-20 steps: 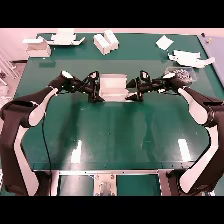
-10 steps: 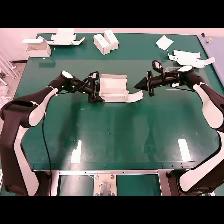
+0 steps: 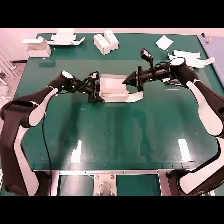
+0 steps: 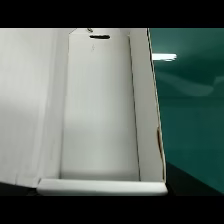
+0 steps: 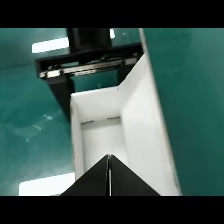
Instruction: Fold the box and place the chain.
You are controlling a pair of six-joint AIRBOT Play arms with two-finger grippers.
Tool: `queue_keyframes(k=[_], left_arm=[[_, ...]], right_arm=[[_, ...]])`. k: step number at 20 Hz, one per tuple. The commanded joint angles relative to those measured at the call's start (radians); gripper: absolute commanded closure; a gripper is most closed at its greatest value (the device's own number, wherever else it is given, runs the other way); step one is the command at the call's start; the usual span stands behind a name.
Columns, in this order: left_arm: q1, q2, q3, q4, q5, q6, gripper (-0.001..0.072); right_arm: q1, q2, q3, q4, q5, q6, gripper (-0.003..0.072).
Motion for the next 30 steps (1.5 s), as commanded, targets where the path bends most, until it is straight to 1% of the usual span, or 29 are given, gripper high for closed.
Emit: queue_keyframes(k=[1,6,8,10,13,16,18,21,24,25,27,28,29,30], left_arm=[[0.0,0.0,0.0,0.0,-0.002,0.0,0.0169],[0.0,0.0,0.0,0.0,-0.002,0.0,0.0169],[0.0,0.0,0.0,0.0,-0.002,0.0,0.0169],[0.0,0.0,0.0,0.0,-0.002,0.0,0.0169],[0.0,0.0,0.0,0.0,-0.002,0.0,0.0169],[0.0,0.0,0.0,0.0,-0.002,0.0,0.0169],[0.0,0.0,0.0,0.0,-0.002,0.0,0.0169],[0.0,0.0,0.0,0.0,-0.002,0.0,0.0169],[0.0,0.0,0.0,0.0,-0.002,0.0,0.0169],[0.0,0.0,0.0,0.0,-0.002,0.0,0.0169],[0.0,0.0,0.0,0.0,-0.002,0.0,0.0168],[0.0,0.0,0.0,0.0,-0.002,0.0,0.0169],[0.0,0.0,0.0,0.0,-0.002,0.0,0.0169],[0.0,0.0,0.0,0.0,-0.002,0.0,0.0169]], right_arm=[[0.026,-0.036,0.042,-0.011,-0.109,0.082,0.0677],[0.024,-0.137,0.115,-0.012,-0.161,0.114,0.0677],[0.024,-0.17,0.119,-0.016,-0.161,0.126,0.0677],[0.024,-0.197,0.119,-0.056,-0.17,0.141,0.0678],[0.024,-0.216,0.119,-0.108,-0.208,0.151,0.0678],[0.024,-0.222,0.119,-0.169,-0.217,0.175,0.0678],[0.023,-0.221,0.125,-0.177,-0.215,0.178,0.0678],[0.023,-0.191,0.175,-0.176,-0.174,0.177,0.0678],[0.016,-0.109,0.208,-0.2,-0.164,0.177,0.0679],[0.006,-0.08,0.208,-0.23,-0.159,0.182,0.0681],[-0.009,-0.031,0.205,-0.367,-0.135,0.299,0.0682],[-0.015,-0.015,0.2,-0.429,-0.103,0.331,0.0683],[-0.018,0.001,0.187,-0.47,-0.077,0.336,0.0683],[-0.021,0.018,0.16,-0.475,-0.077,0.332,0.0683]])
